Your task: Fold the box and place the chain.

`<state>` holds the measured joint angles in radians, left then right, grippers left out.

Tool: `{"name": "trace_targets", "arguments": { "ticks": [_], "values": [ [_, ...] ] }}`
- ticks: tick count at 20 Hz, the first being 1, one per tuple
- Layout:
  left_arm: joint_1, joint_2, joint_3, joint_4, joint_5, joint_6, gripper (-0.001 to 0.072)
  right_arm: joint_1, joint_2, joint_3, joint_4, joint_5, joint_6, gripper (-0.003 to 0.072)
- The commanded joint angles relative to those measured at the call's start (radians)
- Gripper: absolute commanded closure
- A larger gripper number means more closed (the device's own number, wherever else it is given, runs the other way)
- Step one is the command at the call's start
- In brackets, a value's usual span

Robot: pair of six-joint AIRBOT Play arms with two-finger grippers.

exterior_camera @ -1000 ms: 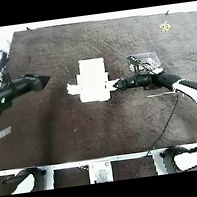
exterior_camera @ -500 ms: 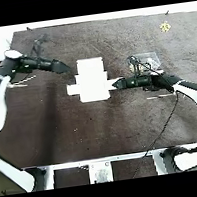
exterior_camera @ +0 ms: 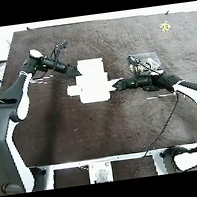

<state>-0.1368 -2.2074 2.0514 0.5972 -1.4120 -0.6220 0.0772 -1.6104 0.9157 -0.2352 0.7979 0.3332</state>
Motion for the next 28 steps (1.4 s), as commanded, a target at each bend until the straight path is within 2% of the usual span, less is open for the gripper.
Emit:
{"name": "trace_targets", "arguments": {
  "ticks": [1,5,11,12,14,15,17,19,20,21,22,24,26,27,28],
  "values": [
    [-0.006,-0.034,0.018,0.002,-0.011,0.002,0.0216,0.001,0.001,-0.001,-0.004,-0.002,-0.001,0.0687],
    [-0.016,-0.046,0.018,-0.079,-0.068,0.002,0.0217,0.001,0.001,-0.001,-0.005,-0.002,-0.001,0.0687],
    [-0.039,-0.046,0.018,-0.061,-0.085,0.019,0.0239,0.001,0.001,0.000,-0.007,-0.001,-0.001,0.0687],
    [-0.038,-0.046,0.018,-0.044,-0.095,0.013,0.0296,0.001,0.001,-0.001,-0.007,-0.001,-0.001,0.0687],
    [-0.038,-0.046,0.018,-0.021,-0.099,0.010,0.0298,0.001,0.001,-0.001,-0.007,-0.001,-0.001,0.0687],
    [-0.038,-0.046,0.018,-0.021,-0.098,0.010,0.0349,0.001,0.001,-0.001,-0.007,-0.002,-0.001,0.0687],
    [-0.038,-0.046,0.018,-0.021,-0.095,0.013,0.0368,0.001,0.001,0.000,-0.007,-0.002,-0.001,0.0687],
    [-0.038,-0.046,0.016,-0.020,-0.098,0.013,0.0479,0.001,0.001,0.000,-0.007,-0.002,-0.001,0.0687],
    [-0.038,-0.046,0.011,-0.020,-0.104,0.013,0.0491,0.001,0.001,0.000,-0.007,-0.005,-0.001,0.0687],
    [-0.038,-0.046,0.004,-0.019,-0.113,0.016,0.0589,0.001,0.001,0.000,-0.007,-0.007,-0.001,0.0687],
    [-0.038,-0.047,0.002,-0.015,-0.121,0.022,0.0589,0.001,0.001,0.000,-0.007,-0.014,-0.001,0.0687],
    [-0.038,-0.047,0.002,-0.010,-0.117,0.029,0.0698,0.001,0.001,0.000,-0.006,-0.019,-0.001,0.0687],
    [-0.038,-0.047,0.002,-0.010,-0.118,0.037,0.0700,0.001,0.002,0.000,-0.004,-0.020,-0.001,0.0686],
    [-0.038,-0.047,0.002,-0.010,-0.117,0.064,0.0700,0.000,0.004,0.000,-0.003,-0.021,-0.001,0.0647],
    [-0.038,-0.047,0.002,-0.013,-0.116,0.083,0.0700,-0.002,0.008,0.001,-0.001,-0.022,-0.001,0.0403]
  ]
}}
